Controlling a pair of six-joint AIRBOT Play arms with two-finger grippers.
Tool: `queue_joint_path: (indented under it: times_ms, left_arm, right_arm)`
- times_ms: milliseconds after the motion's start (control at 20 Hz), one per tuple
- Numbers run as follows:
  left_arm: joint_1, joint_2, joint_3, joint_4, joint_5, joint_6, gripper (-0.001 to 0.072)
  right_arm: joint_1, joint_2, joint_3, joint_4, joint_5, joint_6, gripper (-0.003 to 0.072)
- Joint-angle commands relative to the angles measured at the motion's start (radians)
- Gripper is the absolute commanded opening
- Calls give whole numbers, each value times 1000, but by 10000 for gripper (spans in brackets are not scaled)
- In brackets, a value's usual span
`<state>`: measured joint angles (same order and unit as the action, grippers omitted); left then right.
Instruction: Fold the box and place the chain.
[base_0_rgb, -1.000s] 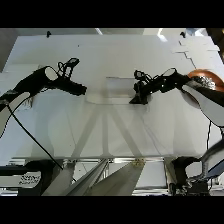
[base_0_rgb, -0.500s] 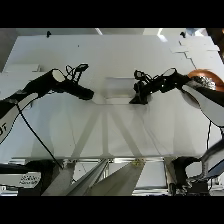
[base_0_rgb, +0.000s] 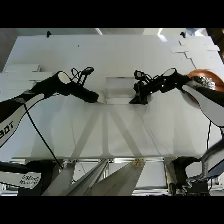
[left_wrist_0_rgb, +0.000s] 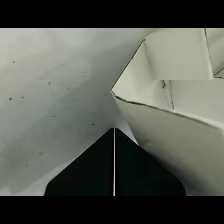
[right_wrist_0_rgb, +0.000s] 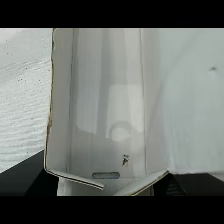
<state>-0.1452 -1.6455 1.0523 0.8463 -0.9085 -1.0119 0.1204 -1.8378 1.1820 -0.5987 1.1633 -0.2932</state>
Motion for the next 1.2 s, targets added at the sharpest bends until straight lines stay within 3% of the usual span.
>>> queue_joint_path:
  times_ms: [0, 400, 550, 750, 950, 1000, 1050, 1150]
  left_arm:
    - [-4, -3, 0, -56, 0, 45, 7]
    - [-1, 29, 0, -114, -2, 75, 21]
    - [19, 28, 0, -230, -34, 158, 108]
    - [40, 28, 0, -412, -47, 263, 108]
    - [36, 16, -1, -428, -47, 283, 115]
    - [36, 9, -1, -430, -47, 283, 139]
    - [35, 1, -1, -437, -47, 283, 210]
    - [35, -6, -1, -447, -54, 299, 221]
  right_arm:
    - [0, 0, 1, 0, 0, 0, 501]
    - [0, 0, 1, 0, 0, 0, 501]
    - [0, 0, 1, 0, 0, 0, 501]
    - [0, 0, 1, 0, 0, 0, 501]
    - [0, 0, 1, 0, 0, 0, 501]
    - [0, 0, 1, 0, 0, 0, 501]
    - [0, 0, 1, 0, 0, 0, 501]
    - [0, 0, 1, 0, 0, 0, 501]
